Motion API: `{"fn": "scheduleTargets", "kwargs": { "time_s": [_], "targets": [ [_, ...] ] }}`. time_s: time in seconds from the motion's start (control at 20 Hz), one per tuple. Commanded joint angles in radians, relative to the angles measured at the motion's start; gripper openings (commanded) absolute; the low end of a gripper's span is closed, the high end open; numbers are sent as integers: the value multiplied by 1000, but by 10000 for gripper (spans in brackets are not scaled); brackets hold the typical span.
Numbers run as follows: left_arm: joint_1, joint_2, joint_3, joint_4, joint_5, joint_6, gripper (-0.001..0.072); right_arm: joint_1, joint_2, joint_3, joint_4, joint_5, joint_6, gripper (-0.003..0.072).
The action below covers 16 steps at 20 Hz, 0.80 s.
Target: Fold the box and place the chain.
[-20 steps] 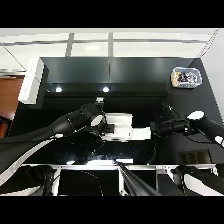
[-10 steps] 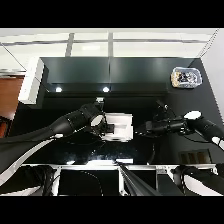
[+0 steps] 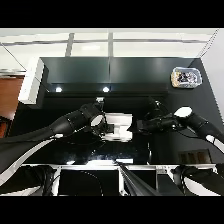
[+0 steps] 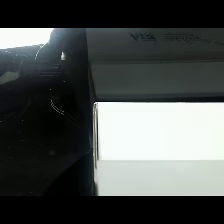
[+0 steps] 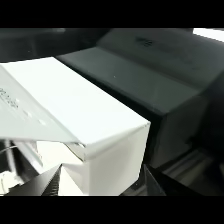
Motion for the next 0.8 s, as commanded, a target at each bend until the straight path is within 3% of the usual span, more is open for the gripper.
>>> {"fn": "scheduleTargets", "kwargs": {
  "time_s": [0.0,0.25,0.3,0.4,0.45,0.5,0.7,0.75],
  "targets": [
    [1,0,0,0,0,0,24,104,-1,69,-180,-67,219,558],
    [1,0,0,0,1,0,25,310,-1,183,-523,-185,656,552],
    [1,0,0,0,2,0,25,343,-1,204,-603,-183,752,490],
    [1,0,0,0,2,0,25,401,-2,253,-746,-147,945,479],
    [1,0,0,0,2,0,24,423,-2,275,-798,-125,1007,388],
    [1,0,0,0,2,0,25,446,-4,294,-840,-113,1059,368],
    [1,0,0,0,2,0,24,513,-76,365,-937,-4,1210,368],
    [1,0,0,0,2,0,25,531,-101,383,-953,16,1228,315]
  ]
}}
